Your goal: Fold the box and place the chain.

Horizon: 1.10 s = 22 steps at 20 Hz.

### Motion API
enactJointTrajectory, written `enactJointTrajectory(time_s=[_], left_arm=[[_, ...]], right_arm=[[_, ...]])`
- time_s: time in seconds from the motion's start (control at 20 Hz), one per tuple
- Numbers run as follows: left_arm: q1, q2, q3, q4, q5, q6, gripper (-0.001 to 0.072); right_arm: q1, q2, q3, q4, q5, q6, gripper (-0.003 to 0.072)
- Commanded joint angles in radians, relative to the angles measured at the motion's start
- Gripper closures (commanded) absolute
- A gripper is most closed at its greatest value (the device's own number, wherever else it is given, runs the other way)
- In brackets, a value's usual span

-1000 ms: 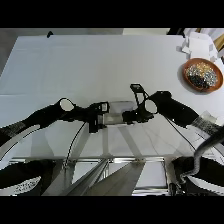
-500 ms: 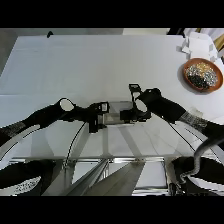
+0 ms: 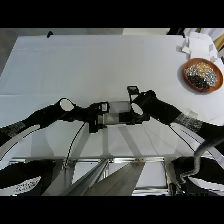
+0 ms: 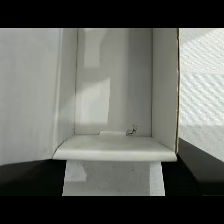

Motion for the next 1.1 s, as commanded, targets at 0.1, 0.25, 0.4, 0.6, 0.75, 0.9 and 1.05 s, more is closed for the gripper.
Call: enactJointTrajectory(time_s=[0.1, 0.25, 0.4, 0.6, 0.75, 0.9, 1.05], left_arm=[[0.000, 0.000, 0.000, 0.000, 0.000, 0.000, 0.0701], [0.000, 0.000, 0.000, 0.000, 0.000, 0.000, 0.0701], [0.000, 0.000, 0.000, 0.000, 0.000, 0.000, 0.0701], [0.000, 0.000, 0.000, 0.000, 0.000, 0.000, 0.0701], [0.000, 0.000, 0.000, 0.000, 0.000, 0.000, 0.0701], [0.000, 0.000, 0.000, 0.000, 0.000, 0.000, 0.0701], [0.000, 0.000, 0.000, 0.000, 0.000, 0.000, 0.0701]], right_arm=[[0.003, -0.001, 0.001, -0.003, -0.003, 0.019, 0.0669], [0.003, -0.001, 0.001, -0.003, -0.014, 0.019, 0.0628], [0.006, -0.001, 0.001, -0.009, -0.034, 0.023, 0.0493], [0.006, -0.001, 0.001, -0.042, -0.026, 0.034, 0.0495], [0.006, -0.001, 0.000, -0.064, -0.023, 0.054, 0.0620], [0.006, -0.001, -0.010, -0.066, -0.034, 0.055, 0.0626], [0.008, -0.001, -0.011, -0.069, -0.058, 0.055, 0.0520]])
